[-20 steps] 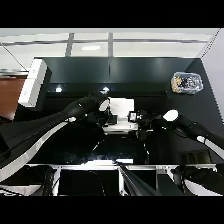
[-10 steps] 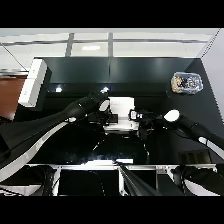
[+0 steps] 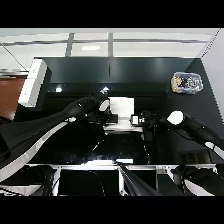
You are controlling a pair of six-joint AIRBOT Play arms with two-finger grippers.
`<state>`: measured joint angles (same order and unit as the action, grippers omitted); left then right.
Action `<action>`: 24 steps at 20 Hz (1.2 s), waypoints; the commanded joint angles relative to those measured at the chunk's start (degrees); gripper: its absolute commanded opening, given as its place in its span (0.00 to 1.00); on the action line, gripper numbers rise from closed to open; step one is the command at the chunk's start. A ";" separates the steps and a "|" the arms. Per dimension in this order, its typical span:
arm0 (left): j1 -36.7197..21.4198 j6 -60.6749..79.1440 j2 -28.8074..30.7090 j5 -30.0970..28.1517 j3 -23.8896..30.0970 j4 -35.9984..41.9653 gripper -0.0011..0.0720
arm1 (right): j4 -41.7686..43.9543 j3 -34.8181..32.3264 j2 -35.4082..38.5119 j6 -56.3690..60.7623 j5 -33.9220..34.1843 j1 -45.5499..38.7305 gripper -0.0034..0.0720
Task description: Fold the box and place the chain.
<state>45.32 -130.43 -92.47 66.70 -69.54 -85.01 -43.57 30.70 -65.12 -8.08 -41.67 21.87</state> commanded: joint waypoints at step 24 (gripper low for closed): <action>0.02 0.13 0.02 0.87 -0.02 0.24 0.06 | 21.05 0.00 -6.40 -1.60 3.08 0.66 0.30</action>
<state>45.30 -130.26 -92.47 67.61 -69.54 -84.84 -24.18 30.70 -70.98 -9.65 -38.46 22.46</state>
